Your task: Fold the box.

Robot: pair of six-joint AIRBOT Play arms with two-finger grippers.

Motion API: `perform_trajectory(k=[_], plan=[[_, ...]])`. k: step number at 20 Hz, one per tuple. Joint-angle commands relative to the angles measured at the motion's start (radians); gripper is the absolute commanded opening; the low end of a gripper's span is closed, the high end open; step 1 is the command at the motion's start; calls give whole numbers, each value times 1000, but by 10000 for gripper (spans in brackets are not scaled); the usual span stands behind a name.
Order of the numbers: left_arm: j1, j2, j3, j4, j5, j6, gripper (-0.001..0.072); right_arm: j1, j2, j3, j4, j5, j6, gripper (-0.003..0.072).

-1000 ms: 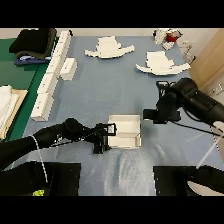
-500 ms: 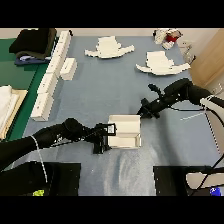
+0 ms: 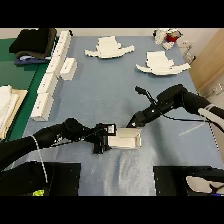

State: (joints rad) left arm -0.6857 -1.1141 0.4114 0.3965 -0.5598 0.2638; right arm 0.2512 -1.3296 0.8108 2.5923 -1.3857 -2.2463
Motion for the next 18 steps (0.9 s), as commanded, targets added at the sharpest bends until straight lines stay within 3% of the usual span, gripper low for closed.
perform_trajectory(k=[1,8,12,13,15,18], plan=[[0,0,1,0,0,0,596,85,182,-114,-45,205,-109,-1],[0,0,1,0,0,0,597,367,511,-370,-213,674,-129,-1],[0,0,1,0,0,0,596,478,578,-389,-340,767,-130,2],[0,0,1,0,0,0,597,492,583,-383,-373,765,-129,46],[0,0,1,0,0,0,597,512,583,-363,-443,733,-130,376],[0,0,1,0,0,0,597,545,583,-342,-522,707,-145,543]])
